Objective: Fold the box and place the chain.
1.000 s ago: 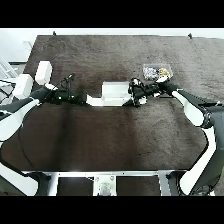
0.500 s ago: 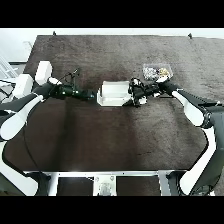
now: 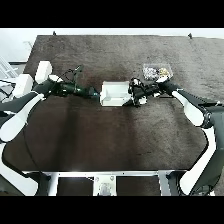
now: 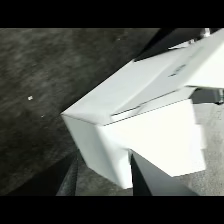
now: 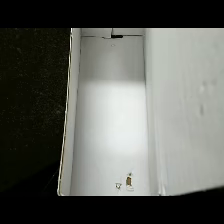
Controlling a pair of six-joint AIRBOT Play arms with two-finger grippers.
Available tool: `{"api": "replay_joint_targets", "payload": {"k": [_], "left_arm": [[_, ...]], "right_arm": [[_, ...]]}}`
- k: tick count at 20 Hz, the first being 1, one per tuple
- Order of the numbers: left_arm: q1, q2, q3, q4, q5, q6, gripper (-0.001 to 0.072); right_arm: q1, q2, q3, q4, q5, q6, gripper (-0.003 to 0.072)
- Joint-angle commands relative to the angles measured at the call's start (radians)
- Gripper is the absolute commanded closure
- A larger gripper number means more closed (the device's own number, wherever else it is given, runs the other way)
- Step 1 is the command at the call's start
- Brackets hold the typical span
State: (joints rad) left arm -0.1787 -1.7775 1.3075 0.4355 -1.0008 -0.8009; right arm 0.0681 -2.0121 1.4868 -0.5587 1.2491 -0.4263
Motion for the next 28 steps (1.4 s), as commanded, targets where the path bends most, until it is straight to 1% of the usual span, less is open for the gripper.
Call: {"api": "replay_joint_targets", "payload": {"k": [1,5,12,13,17,21,28], "left_arm": [[-0.003,0.018,0.002,0.000,-0.002,0.005,0.0322],[-0.034,0.018,0.001,0.013,0.026,-0.039,0.0322],[-0.064,0.020,0.009,0.043,0.015,-0.189,0.0322],[-0.068,0.021,0.022,0.068,0.012,-0.214,0.0322],[-0.091,0.026,0.085,0.235,0.004,-0.390,0.0322],[-0.127,0.026,0.116,0.353,0.014,-0.526,0.0322],[-0.171,0.024,0.142,0.405,0.051,-0.608,0.0322]], "right_arm": [[0.000,0.000,0.000,0.000,0.000,0.000,0.0208],[0.000,0.000,0.000,0.000,0.000,0.000,0.0208],[0.000,0.000,0.000,0.000,0.000,0.000,0.0208],[0.000,0.000,0.000,0.000,0.000,0.000,0.0208],[0.000,0.000,0.000,0.000,0.000,0.000,0.0208],[0.000,0.000,0.000,0.000,0.000,0.000,0.0208],[0.000,0.000,0.000,0.000,0.000,0.000,0.0208]]}}
